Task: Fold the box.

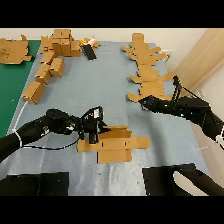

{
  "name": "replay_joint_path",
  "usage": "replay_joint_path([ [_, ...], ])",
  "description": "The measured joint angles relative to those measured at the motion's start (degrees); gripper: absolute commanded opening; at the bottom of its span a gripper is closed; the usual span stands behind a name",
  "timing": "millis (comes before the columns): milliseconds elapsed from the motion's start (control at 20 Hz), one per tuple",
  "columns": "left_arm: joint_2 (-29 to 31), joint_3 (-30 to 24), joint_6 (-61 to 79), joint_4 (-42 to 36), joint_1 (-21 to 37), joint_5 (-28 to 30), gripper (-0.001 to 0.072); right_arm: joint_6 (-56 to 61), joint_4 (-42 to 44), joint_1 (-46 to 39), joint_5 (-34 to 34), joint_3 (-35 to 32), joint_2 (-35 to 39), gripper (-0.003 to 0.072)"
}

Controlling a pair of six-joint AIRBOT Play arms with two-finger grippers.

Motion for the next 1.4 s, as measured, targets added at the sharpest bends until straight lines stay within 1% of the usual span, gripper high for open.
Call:
replay_joint_path([
  [100,-0.02,0.63,0.68,-0.13,-0.02,-0.15,0.0011,0.0,0.0,0.0,0.04,0.0,0.0,0.0409],
  [350,-1.97,1.16,-0.26,1.27,-0.02,-4.0,0.0011,0.0,-0.02,0.0,0.09,0.0,0.0,0.0409],
  [450,-2.6,1.22,-0.55,1.62,-0.02,-4.28,0.0011,0.0,-0.04,0.0,0.11,0.0,0.0,0.0409],
  [850,-3.39,-0.72,-2.67,2.19,-0.02,-4.26,0.0011,-0.2,-0.22,0.0,0.13,0.0,0.0,0.041],
  [1100,-3.43,-1.51,-5.33,2.43,-0.02,-2.29,0.0011,-0.22,-0.24,0.0,0.07,0.0,0.0,0.0409],
  [1400,-3.43,-1.68,-7.3,2.71,-0.02,-1.6,0.0011,-0.22,-0.26,0.02,-0.15,0.0,0.0,0.0409],
])
